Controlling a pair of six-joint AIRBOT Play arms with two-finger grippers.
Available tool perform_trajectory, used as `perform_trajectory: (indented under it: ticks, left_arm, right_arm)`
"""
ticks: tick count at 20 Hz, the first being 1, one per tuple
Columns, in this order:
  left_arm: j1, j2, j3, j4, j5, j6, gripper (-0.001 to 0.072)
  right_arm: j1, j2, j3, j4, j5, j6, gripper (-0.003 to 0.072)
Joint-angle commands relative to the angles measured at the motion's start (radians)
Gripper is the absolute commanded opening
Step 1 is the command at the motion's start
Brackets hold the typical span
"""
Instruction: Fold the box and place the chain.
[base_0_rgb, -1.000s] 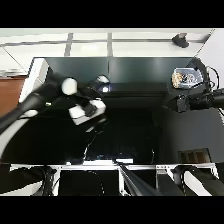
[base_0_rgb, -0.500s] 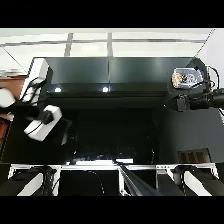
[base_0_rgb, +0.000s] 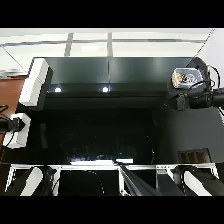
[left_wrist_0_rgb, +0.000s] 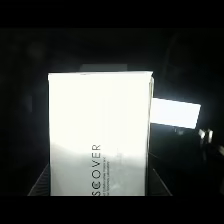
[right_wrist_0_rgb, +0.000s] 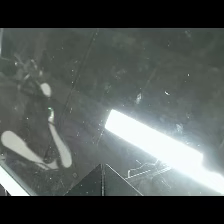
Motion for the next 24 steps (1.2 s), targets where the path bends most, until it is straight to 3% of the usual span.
perform_trajectory:
  ticks: [1,6,11,19,22,24]
  left_arm:
    - [0.019,-0.062,-0.003,-0.135,0.087,0.201,0.0333]
    - [-0.020,-0.168,0.015,-0.137,0.215,0.195,0.0332]
    - [-0.019,-0.250,0.091,-0.125,0.216,0.193,0.0332]
    - [-0.019,-0.315,0.093,-0.160,0.275,0.193,0.0335]
    - [-0.024,-0.344,0.093,-0.167,0.312,0.193,0.0516]
    - [-0.024,-0.344,0.105,-0.165,0.350,0.193,0.0712]
  right_arm:
    - [0.000,0.000,0.000,0.001,-0.005,0.012,0.0011]
    - [0.000,0.000,0.000,0.000,-0.005,0.023,0.0011]
    - [0.000,0.000,0.000,0.001,-0.010,0.023,0.0012]
    - [0.000,0.000,0.000,0.001,-0.021,0.052,0.0011]
    - [0.000,0.000,0.000,0.001,-0.023,0.071,0.0011]
    - [0.000,0.000,0.000,0.001,-0.023,0.076,0.0012]
